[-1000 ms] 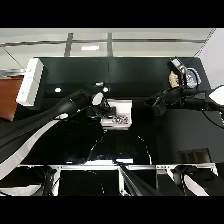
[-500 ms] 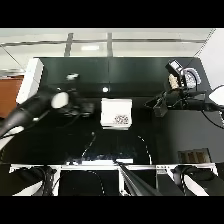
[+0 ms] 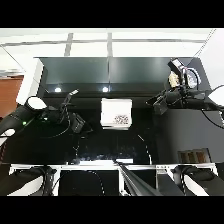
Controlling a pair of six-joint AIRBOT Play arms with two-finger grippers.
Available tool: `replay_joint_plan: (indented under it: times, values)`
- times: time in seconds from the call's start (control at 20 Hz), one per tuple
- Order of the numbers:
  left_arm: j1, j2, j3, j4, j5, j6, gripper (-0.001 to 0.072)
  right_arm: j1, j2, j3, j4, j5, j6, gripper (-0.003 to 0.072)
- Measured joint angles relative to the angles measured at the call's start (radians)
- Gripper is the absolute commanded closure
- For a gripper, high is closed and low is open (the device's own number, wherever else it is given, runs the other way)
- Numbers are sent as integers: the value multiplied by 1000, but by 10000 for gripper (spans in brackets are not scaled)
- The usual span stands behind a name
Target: Fold the box and place the chain.
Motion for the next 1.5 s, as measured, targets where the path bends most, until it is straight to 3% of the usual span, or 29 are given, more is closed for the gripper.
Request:
replay_joint_plan:
  times: [0.1, 0.25, 0.45, 0.8, 1.15, 1.5]
  values:
    - [-33, -22, -7, -50, 26, 247, -10, 0, 0, 0, -1, -2, 5, 475]
    - [-94, -39, -6, -81, 145, 533, -6, 0, 0, 0, -3, -6, 8, 475]
    - [-123, -94, 45, -84, 261, 725, -4, 0, 0, 0, -2, -8, 13, 475]
    - [-145, -217, 140, -75, 248, 797, -3, 0, 0, 0, -2, -8, 19, 475]
    - [-183, -243, 158, -26, 228, 797, -4, 0, 0, 0, -2, -10, 19, 475]
    - [-214, -262, 176, -61, 274, 792, -3, 1, 0, 0, 0, -30, 18, 475]
